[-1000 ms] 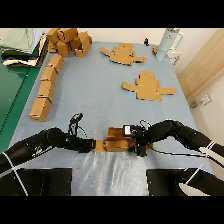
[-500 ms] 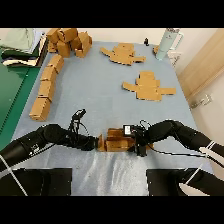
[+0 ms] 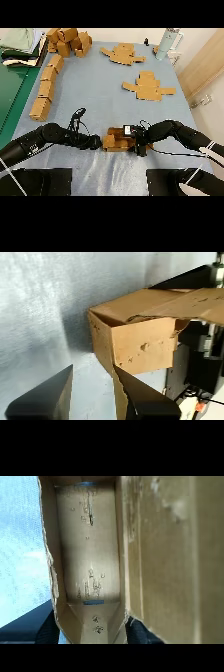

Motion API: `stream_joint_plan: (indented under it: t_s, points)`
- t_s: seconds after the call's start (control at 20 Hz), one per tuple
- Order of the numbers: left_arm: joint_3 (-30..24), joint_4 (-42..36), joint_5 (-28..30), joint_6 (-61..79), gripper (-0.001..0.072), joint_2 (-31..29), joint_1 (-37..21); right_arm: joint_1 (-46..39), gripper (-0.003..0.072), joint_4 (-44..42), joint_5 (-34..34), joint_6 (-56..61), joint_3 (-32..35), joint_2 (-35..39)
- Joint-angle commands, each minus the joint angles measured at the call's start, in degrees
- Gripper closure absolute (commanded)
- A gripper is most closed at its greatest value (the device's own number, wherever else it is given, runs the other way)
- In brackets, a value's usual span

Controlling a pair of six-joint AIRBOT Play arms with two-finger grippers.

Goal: Fold the box.

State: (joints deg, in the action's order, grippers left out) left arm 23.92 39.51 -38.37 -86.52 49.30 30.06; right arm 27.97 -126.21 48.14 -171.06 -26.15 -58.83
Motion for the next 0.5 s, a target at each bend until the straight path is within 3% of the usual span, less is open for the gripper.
stream_joint_plan:
  t_s: [0.0,0.35,0.4,0.45]
  points:
    - [0.07,-7.06,2.62,5.68,0.0229,0.33,-0.02,0.02,0.019,0.0,-0.02,0.02,0.02,-0.02]
    - [0.07,-10.01,2.73,8.83,0.0196,2.08,-0.02,0.02,0.019,0.0,-0.02,0.02,0.02,-0.02]
    - [0.07,-9.99,2.73,8.96,0.0066,2.32,-0.02,0.02,0.019,0.0,-0.02,0.02,0.02,-0.02]
    - [0.07,-9.88,2.93,9.2,0.0018,2.67,-0.04,0.0,0.019,0.0,-0.02,0.02,0.02,-0.02]
